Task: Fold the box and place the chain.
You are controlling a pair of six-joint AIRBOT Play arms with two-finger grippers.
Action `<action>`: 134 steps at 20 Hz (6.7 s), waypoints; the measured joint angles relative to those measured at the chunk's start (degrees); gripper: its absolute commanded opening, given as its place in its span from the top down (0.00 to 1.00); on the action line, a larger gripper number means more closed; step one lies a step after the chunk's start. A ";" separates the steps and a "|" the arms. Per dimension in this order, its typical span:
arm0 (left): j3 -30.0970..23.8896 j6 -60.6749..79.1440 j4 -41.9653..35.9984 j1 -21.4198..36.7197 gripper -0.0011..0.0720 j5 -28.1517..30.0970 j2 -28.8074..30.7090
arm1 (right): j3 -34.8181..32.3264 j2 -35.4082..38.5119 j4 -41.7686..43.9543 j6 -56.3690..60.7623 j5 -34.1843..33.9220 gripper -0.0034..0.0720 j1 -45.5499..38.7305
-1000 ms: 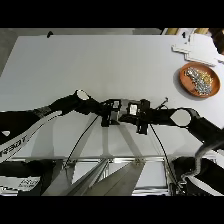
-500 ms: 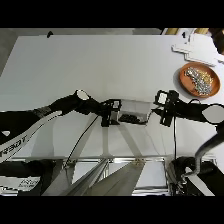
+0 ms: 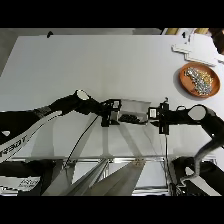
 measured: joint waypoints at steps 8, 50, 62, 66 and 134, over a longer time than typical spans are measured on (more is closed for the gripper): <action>0.00 0.00 0.02 0.00 0.70 -0.02 0.00 | -0.26 -4.11 2.51 -1.07 0.74 0.93 0.87; 0.00 0.00 0.02 0.00 0.70 0.00 0.00 | 4.74 8.46 -0.98 10.45 9.94 0.71 -6.78; 0.00 0.00 0.02 0.00 0.70 0.00 0.00 | 4.68 -7.21 -3.67 4.48 1.66 0.61 -4.92; 0.02 0.00 0.00 0.00 0.70 0.00 0.00 | 4.68 -9.16 -0.55 1.60 -1.27 0.62 -4.37; 0.00 0.00 0.00 0.00 0.70 0.00 0.00 | 20.41 -6.64 -8.90 43.56 11.56 0.50 20.37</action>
